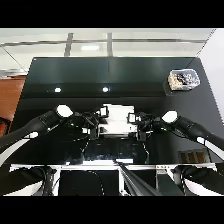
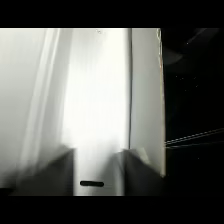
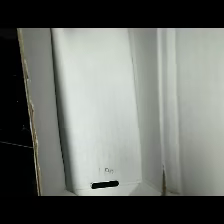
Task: Fold the box and place the chain.
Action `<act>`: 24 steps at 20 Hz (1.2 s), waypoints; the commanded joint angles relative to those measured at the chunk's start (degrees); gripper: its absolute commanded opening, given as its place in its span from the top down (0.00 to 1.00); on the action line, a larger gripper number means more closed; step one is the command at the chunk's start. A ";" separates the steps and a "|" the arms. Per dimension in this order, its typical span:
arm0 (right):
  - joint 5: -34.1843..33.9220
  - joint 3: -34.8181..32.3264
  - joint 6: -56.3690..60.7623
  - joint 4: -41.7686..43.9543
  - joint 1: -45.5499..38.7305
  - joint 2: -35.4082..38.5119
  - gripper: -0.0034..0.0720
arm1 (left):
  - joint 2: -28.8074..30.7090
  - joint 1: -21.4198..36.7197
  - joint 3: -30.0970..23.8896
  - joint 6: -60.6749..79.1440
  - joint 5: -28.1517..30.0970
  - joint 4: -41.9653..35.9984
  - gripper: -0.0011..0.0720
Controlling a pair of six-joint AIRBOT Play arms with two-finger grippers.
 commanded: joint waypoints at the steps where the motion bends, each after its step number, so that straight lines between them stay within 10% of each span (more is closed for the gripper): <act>1: 0.02 0.04 0.00 0.00 0.02 0.00 0.56 | 2.84 2.34 1.38 -9.22 -4.55 9.03 0.95; 8: 0.02 0.04 0.00 0.00 0.02 0.00 0.56 | 15.39 19.67 1.07 -63.63 -17.70 33.92 0.95; 14: 0.02 0.04 0.00 0.00 0.02 0.00 0.56 | 9.81 36.13 -7.89 -78.73 -20.85 12.98 0.94; 24: 0.02 0.04 0.00 0.00 0.02 0.00 0.56 | -5.64 24.57 -6.88 -63.91 -18.53 0.44 0.95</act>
